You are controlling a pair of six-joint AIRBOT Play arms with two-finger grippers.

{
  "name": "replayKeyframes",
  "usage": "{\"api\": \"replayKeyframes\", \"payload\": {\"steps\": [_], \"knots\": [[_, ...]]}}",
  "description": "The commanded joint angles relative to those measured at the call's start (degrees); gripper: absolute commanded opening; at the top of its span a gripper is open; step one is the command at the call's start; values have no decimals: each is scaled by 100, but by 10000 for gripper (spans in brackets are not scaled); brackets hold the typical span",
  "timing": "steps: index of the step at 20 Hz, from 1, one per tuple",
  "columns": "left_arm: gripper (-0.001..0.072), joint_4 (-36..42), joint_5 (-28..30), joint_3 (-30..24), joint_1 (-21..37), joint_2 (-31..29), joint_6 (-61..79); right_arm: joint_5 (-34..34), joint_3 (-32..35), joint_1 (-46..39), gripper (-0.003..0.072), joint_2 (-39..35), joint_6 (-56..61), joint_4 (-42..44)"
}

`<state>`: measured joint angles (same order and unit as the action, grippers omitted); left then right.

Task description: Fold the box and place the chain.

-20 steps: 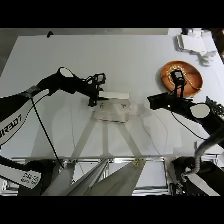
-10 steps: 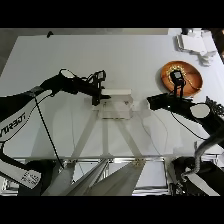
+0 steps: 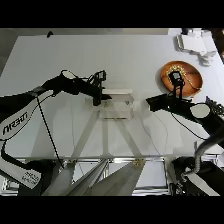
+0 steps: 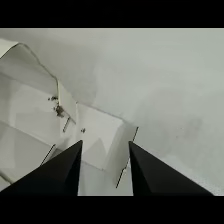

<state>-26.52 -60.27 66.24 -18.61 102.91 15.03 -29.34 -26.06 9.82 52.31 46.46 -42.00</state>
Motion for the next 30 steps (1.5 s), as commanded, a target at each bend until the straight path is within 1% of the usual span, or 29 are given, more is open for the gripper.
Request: {"api": "replayKeyframes", "payload": {"steps": [1,2,4,6,8,9,11,13,15,16,17,19,20,22,24,25,26,27,28,30], "knots": [[8,-9,7,-2,-4,4,-2,-348,-4,0,391,0,-723,4],[8,-7,4,-2,-4,4,-2,-448,-26,0,416,0,-977,4],[8,-9,7,-2,-4,4,-4,-820,-203,0,418,0,-1259,35],[8,-7,4,-2,-4,4,-4,-1379,-511,26,418,0,-1248,26],[8,-9,7,-2,-4,4,-4,-1816,-750,236,417,0,-1250,9],[8,-7,7,-2,-4,4,-4,-1880,-804,433,417,0,-1250,-52],[8,-9,7,-2,-4,4,-2,-1871,-820,1005,417,0,-1246,-494],[8,-7,7,-2,-4,4,-2,-1838,-820,1589,419,0,-1246,-1276],[8,-7,4,-2,-4,4,-2,-1591,-820,2039,484,0,-1248,-2131],[8,-7,7,-2,-4,4,-4,-1388,-820,2188,496,2,-1285,-2417],[8,-9,7,-2,-4,4,-4,-1134,-820,2205,562,0,-1558,-2409],[8,-7,4,-2,-4,4,-4,-811,-820,2065,561,2,-2415,-2216],[8,-7,7,-2,-4,4,-2,-850,-820,1869,560,2,-3042,-2006],[8,-7,7,-2,-4,4,-2,-1158,-820,1241,560,2,-4103,-1491],[8,-7,7,-2,-4,4,-2,-1565,-820,435,563,76,-5093,-848],[8,-7,7,-2,-4,4,-2,-1735,-820,114,590,208,-5641,-542],[8,-7,7,-2,-4,4,-4,-1904,-820,-138,601,409,-6183,-254],[8,-7,7,-2,-4,4,-4,-2035,-820,-310,624,704,-6599,48],[8,-7,7,-2,-4,4,-4,-2096,-820,-389,653,1038,-6850,339],[8,-7,4,-2,-4,4,-2,-2022,-820,-358,665,1626,-7263,887]]}}
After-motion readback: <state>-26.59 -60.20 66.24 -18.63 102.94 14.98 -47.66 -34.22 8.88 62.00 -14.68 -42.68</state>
